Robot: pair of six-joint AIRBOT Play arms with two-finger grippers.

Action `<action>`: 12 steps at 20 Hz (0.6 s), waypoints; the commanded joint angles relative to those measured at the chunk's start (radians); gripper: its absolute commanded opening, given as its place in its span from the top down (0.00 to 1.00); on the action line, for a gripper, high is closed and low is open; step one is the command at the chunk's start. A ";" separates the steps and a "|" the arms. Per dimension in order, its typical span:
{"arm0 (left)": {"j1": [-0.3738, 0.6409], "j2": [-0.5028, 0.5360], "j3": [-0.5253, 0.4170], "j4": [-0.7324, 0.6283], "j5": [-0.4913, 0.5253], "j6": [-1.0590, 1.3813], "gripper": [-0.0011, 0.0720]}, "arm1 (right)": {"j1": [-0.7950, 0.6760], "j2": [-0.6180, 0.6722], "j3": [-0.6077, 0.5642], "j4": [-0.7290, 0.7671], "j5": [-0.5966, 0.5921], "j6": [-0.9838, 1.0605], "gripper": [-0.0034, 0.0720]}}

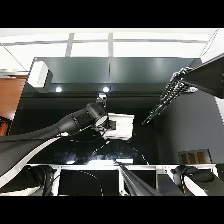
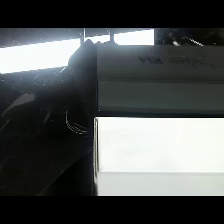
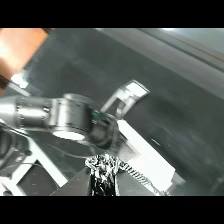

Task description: Fold the box and place the chain.

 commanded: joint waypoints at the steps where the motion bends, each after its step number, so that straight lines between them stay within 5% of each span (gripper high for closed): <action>1: 0.000 0.000 0.000 0.000 0.000 0.000 0.95 | 0.010 -0.005 -0.003 0.077 -0.034 -0.001 0.95; 12: 0.000 0.000 0.000 0.000 0.000 0.000 0.95 | 0.174 -0.008 -0.244 0.079 -0.272 -0.027 0.95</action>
